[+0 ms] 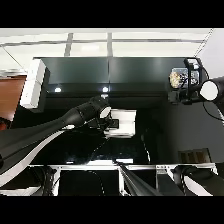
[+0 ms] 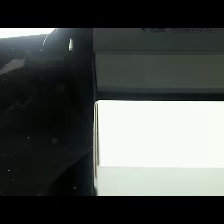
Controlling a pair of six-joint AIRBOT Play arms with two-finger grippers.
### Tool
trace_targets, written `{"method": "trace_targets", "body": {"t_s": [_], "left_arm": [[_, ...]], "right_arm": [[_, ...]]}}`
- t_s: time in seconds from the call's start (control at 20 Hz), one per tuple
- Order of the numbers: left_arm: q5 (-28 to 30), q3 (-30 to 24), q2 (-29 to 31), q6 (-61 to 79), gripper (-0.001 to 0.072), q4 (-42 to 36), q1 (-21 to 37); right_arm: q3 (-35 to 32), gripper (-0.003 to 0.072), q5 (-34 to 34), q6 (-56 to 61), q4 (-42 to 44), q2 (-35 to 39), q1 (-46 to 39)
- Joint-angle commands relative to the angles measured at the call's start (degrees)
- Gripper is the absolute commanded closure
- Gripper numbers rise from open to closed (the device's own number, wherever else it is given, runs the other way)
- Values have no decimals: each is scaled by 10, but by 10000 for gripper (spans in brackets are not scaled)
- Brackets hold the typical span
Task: Fold the box and place the chain.
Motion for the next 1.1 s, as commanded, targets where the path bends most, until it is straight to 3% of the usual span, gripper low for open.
{"method": "trace_targets", "body": {"t_s": [0.0, 0.05, 0.25, 0.65, 0.7, 0.8, 1.05], "left_arm": [[0, 1, 0, 0, 681, -2, 0], [0, 1, 0, 0, 681, -2, 0], [-2, 1, 0, 0, 681, -2, 0], [3, 1, 0, 0, 681, -2, 0], [2, 1, 0, 0, 681, -2, 0], [0, 1, 0, 0, 681, -2, 0], [1, 1, 0, 0, 681, -3, 0]], "right_arm": [[0, 135, -123, 33, -98, -24, -19], [0, -2, -150, 33, -92, -39, -35], [58, -1, -180, 54, -83, -138, -118], [362, 1, -54, 20, -10, -400, -212], [383, 1, -40, 21, -10, -421, -217], [415, 89, -19, 37, -14, -456, -227], [422, 90, -61, 90, -31, -494, -238]]}}
